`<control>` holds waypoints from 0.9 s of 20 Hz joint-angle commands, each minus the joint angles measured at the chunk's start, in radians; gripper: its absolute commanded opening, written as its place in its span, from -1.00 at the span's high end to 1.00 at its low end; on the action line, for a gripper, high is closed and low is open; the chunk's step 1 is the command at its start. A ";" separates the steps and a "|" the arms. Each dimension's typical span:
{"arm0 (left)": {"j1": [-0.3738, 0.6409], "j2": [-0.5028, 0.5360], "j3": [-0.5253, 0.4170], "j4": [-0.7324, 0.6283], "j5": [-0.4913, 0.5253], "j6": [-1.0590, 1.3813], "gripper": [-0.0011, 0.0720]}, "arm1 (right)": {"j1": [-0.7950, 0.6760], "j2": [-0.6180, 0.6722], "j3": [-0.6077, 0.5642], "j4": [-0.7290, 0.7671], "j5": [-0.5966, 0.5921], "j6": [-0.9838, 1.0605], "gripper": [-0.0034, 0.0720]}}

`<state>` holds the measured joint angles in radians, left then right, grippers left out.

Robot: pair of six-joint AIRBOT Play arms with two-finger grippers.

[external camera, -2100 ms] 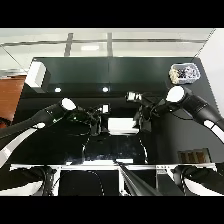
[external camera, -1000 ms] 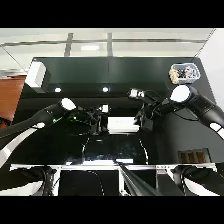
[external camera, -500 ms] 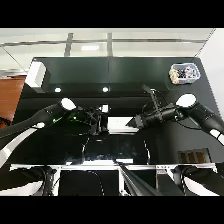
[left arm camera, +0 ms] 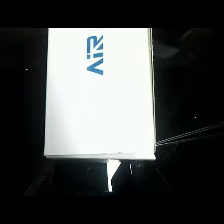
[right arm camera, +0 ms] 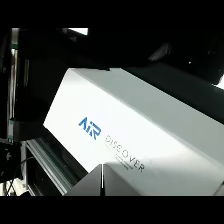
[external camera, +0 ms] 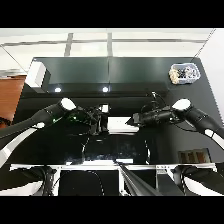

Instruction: Fold the box and place the chain.

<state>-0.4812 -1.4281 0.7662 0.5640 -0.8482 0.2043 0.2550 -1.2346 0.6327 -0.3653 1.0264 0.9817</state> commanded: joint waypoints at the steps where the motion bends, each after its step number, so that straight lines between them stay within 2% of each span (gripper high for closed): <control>1: 0.000 -0.001 0.000 0.000 0.000 0.000 0.04 | 0.000 -0.032 -0.017 -0.039 -0.018 0.002 0.87; 12: 0.000 -0.001 0.000 0.000 0.000 0.000 0.04 | -0.001 -0.051 -0.025 -0.058 -0.076 -0.014 0.87; 14: 0.000 -0.001 0.000 0.000 0.000 0.000 0.04 | -0.002 -0.050 -0.012 -0.050 -0.025 -0.023 0.87; 15: 0.000 -0.001 0.000 0.000 0.000 0.000 0.04 | -0.003 -0.040 0.011 -0.041 0.042 -0.036 0.87; 18: 0.001 -0.001 0.001 0.000 0.003 0.001 0.04 | -0.028 0.048 0.089 -0.037 0.152 -0.061 0.87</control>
<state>-0.4812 -1.4281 0.7662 0.5632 -0.8486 0.2031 0.2440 -1.2461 0.6647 -0.4477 1.0462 0.9428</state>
